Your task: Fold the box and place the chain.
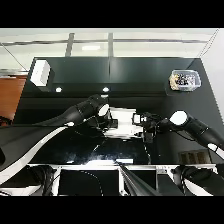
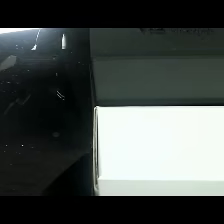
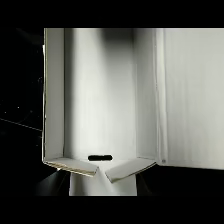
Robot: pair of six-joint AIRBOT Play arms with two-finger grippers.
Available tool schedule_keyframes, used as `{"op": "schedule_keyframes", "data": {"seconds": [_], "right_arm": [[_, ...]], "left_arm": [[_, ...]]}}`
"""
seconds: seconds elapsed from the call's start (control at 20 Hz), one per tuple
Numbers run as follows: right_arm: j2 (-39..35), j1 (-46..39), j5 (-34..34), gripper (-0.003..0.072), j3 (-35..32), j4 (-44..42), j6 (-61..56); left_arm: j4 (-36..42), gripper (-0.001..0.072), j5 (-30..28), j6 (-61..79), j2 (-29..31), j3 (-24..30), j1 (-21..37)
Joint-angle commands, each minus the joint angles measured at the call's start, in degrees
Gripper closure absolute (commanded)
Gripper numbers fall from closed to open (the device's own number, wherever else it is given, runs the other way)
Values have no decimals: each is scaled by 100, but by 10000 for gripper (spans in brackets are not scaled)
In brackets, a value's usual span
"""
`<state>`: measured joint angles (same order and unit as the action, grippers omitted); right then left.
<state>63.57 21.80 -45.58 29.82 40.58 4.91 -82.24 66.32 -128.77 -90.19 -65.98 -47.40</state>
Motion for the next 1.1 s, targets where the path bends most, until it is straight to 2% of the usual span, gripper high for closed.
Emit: {"op": "schedule_keyframes", "data": {"seconds": [0.0,0.05,0.1,0.45,0.8,0.85,0.9,1.0,1.05], "right_arm": [[33,153,90,273,4,-46,-2],[33,153,94,416,4,-59,-22],[35,153,92,520,2,-127,-22],[341,153,256,517,4,-1049,-20],[409,153,345,513,2,-1032,-20],[409,153,389,310,4,-1032,-20],[409,153,431,245,4,-1032,-20],[409,153,428,434,2,-1025,-20],[409,153,428,359,4,-1032,-20]], "left_arm": [[4,680,-24,0,0,-2,0],[4,680,-24,0,0,-2,0],[4,680,-24,0,0,-2,0],[17,680,-31,-2,0,-2,0],[17,680,-68,-2,0,-2,0],[17,680,-63,-2,0,-2,0],[20,680,-59,-2,0,-2,0],[20,679,-59,-2,0,-2,0],[20,679,-57,-2,0,-2,0]]}}
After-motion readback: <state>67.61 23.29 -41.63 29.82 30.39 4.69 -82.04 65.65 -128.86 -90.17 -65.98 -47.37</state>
